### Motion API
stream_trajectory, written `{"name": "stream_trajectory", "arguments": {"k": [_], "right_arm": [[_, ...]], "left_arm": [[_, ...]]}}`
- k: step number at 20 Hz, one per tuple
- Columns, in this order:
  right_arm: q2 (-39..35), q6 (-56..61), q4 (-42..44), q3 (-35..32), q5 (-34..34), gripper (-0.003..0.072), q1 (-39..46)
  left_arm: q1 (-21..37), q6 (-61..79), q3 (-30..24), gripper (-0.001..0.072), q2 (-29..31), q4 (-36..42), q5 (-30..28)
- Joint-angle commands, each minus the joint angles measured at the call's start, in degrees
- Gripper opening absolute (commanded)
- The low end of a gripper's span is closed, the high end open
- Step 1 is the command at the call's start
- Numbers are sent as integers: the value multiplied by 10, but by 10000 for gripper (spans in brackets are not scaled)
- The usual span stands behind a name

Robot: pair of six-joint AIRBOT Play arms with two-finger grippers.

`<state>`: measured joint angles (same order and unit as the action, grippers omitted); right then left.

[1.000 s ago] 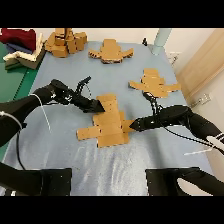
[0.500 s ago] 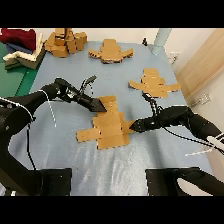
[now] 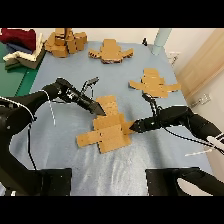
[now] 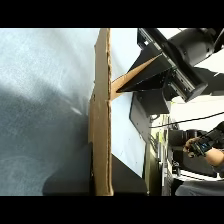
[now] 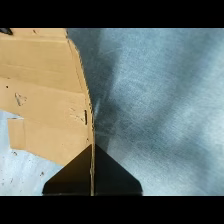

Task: Fold the box.

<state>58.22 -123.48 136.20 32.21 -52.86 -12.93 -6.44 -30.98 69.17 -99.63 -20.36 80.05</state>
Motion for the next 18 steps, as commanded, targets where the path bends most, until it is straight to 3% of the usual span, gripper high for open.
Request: {"name": "stream_trajectory", "arguments": {"k": [1,2,3,4,6,9,11,12,14,18], "right_arm": [[-1,0,0,0,2,9,0],[-1,1,-1,0,5,65,0],[-1,9,-2,1,11,264,3],[-1,25,-9,6,17,404,10],[-1,91,-56,35,23,409,33],[-1,191,-133,105,16,402,83],[-1,217,-140,143,11,149,106],[-1,217,-140,155,12,136,109],[0,217,-139,158,12,22,106],[7,217,-139,156,10,4,86]], "left_arm": [[0,6,1,12,0,-2,-7],[0,8,1,12,0,-1,-12],[0,20,1,12,0,-1,-19],[-3,24,1,11,0,-3,-25],[-19,59,2,9,2,-2,-35],[-60,110,2,5,16,-4,-70],[-87,142,-1,5,37,-7,-98],[-98,155,-7,5,51,-7,-113],[-115,188,-35,4,88,-7,-151],[-146,270,-148,5,184,-2,-300]]}}
